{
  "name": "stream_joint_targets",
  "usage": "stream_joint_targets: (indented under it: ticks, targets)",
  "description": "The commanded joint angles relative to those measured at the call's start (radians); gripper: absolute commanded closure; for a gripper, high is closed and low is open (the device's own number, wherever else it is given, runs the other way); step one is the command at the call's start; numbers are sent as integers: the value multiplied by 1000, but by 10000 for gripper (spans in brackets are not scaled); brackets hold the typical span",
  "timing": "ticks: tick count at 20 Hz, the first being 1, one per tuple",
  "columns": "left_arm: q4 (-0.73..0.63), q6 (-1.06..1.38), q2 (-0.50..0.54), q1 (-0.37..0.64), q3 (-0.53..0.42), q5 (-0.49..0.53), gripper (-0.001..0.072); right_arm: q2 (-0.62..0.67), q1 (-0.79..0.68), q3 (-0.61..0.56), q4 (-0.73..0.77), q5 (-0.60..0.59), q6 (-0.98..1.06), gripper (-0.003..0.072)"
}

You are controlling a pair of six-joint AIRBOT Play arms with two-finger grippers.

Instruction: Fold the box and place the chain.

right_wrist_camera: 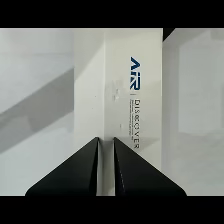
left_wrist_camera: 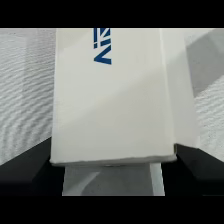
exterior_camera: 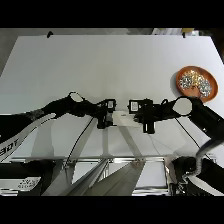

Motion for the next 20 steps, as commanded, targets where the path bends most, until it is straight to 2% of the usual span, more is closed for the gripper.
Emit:
stream_joint_targets:
  ticks: [1,8,11,20]
  targets:
    - [3,5,1,0,0,0,380,1,0,-5,-3,-35,-8,599]
    - [3,5,1,0,0,0,380,2,0,-5,-1,-34,-8,588]
    - [3,5,1,0,0,0,380,2,4,-5,18,-10,-39,484]
    - [3,5,1,0,0,0,380,2,93,-5,19,-64,-89,485]
